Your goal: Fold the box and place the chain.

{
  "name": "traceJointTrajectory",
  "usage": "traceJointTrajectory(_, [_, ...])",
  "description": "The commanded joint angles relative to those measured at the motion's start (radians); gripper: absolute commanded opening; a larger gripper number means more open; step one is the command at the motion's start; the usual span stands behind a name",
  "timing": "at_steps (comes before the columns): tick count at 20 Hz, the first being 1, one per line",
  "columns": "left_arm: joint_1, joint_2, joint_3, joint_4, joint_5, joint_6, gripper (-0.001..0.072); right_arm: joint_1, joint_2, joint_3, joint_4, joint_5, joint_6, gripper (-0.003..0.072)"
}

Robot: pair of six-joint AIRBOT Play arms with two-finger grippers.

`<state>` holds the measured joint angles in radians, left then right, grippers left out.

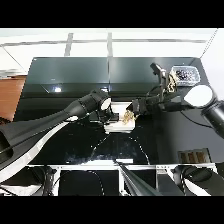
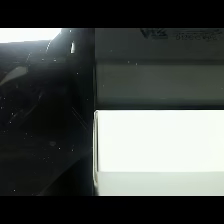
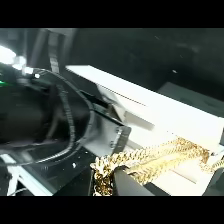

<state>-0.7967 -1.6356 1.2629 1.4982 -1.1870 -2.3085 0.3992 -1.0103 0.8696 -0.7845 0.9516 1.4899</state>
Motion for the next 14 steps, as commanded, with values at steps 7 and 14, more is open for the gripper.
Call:
traceJointTrajectory(7, [0.001, -0.001, 0.0, 0.0, 0.0, 0.0, 0.0031, -0.288, -0.002, -0.058, -0.217, -0.121, 0.024, 0.0283])
traceJointTrajectory(14, [0.001, -0.001, 0.0, 0.0, 0.0, 0.0, 0.0031, -0.43, -0.182, -0.061, -0.509, -0.451, 0.217, 0.0704])
